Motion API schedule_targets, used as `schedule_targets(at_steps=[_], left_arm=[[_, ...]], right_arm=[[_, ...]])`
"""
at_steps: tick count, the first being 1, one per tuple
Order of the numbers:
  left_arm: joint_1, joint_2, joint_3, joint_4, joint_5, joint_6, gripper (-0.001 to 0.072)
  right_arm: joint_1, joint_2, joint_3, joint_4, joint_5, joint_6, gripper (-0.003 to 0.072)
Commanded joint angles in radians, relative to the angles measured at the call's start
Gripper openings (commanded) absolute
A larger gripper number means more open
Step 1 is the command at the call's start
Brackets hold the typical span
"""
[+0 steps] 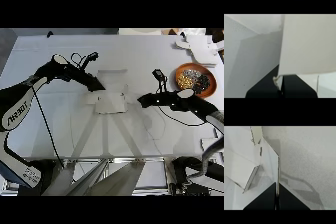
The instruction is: Fold the box and place the chain.
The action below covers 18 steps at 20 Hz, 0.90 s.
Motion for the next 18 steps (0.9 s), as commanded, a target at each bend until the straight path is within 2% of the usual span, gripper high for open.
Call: schedule_targets(at_steps=[1, 7, 8, 9, 10, 13, 18], left_arm=[[-0.001, 0.0, 0.001, -0.01, 0.0, 0.002, 0.0014], [-0.001, 0.0, 0.001, -0.01, 0.0, 0.003, 0.0013], [-0.001, 0.0, 0.001, -0.011, -0.001, 0.002, 0.0013], [-0.001, 0.0, 0.001, -0.016, -0.008, -0.001, 0.0007], [0.0, 0.005, 0.001, -0.021, -0.024, -0.003, 0.0007], [0.002, 0.062, 0.001, -0.005, -0.051, -0.061, 0.0005], [0.003, 0.3, -0.003, 0.231, -0.045, -0.091, 0.0001]], right_arm=[[0.001, 0.0, 0.0, 0.001, -0.001, 0.0, 0.0013], [0.001, 0.0, 0.0, 0.002, -0.004, 0.002, 0.0017], [0.001, 0.0, 0.0, 0.005, -0.001, 0.013, 0.0094], [0.001, 0.003, 0.001, 0.026, 0.002, 0.045, 0.0283], [0.001, 0.01, 0.004, 0.048, 0.002, 0.079, 0.0423], [-0.002, 0.076, 0.023, 0.069, 0.006, 0.109, 0.0438], [-0.11, 0.232, 0.024, 0.053, 0.02, 0.117, 0.0438]])
